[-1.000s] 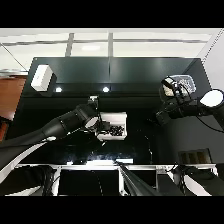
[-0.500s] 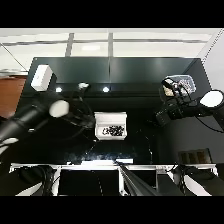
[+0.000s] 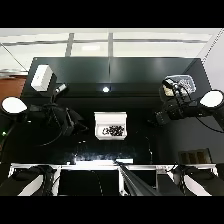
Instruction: Fold the box and place the chain.
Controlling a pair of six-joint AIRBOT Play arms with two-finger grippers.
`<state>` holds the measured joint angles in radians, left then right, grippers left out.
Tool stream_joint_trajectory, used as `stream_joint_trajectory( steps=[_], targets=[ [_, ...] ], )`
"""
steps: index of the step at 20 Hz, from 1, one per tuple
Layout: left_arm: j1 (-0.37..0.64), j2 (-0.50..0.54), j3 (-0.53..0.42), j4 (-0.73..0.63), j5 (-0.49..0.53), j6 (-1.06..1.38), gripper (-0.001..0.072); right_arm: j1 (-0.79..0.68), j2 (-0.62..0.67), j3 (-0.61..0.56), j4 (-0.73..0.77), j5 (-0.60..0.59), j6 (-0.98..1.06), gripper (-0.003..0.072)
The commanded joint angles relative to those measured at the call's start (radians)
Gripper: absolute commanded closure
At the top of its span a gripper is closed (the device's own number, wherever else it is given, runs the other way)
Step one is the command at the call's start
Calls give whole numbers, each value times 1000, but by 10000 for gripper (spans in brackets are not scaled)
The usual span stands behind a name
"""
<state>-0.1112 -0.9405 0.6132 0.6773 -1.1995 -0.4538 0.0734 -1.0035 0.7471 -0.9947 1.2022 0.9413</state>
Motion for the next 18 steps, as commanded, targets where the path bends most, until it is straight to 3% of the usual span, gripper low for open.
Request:
stream_joint_trajectory(
  steps=[1,4,8,11,18],
  targets=[
    [37,-27,-120,-114,117,581,0,-1,0,0,-1,3,44,23],
    [-8,-69,-146,-117,217,775,2,-1,0,0,-2,2,66,23],
    [-28,-177,-143,-98,222,885,2,-1,0,0,-3,-5,78,23],
    [-31,-246,-142,-213,222,909,2,-1,0,0,-3,-5,88,23],
    [-135,-277,-107,-112,218,914,3,-1,0,0,-4,-21,88,23]
  ],
)
